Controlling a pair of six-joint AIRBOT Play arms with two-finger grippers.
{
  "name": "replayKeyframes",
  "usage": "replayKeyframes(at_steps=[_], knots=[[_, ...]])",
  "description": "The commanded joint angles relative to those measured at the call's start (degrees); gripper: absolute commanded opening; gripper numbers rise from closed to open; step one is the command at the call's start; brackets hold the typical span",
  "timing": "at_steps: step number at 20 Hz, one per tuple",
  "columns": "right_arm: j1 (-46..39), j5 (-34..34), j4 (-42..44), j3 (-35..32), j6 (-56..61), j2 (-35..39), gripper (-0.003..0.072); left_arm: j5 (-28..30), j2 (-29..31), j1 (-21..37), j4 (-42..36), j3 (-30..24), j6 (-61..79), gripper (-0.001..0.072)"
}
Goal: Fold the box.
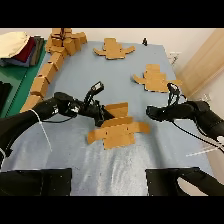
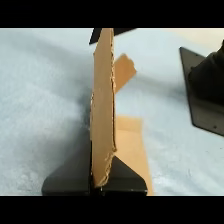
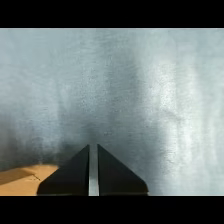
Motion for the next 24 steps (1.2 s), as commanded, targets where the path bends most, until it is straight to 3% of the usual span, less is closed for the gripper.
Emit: replayKeyframes(at_steps=[1,24], knots=[[-0.09,2.29,0.13,0.17,1.44,-0.17,0.0082,2.64,-1.27,-0.79,-1.9,-3.28,6.12,0.0012],[-0.02,2.69,0.55,0.15,1.36,-0.17,0.0083,1.53,-2.47,-3.93,2.86,-3.28,7.74,0.0014]])
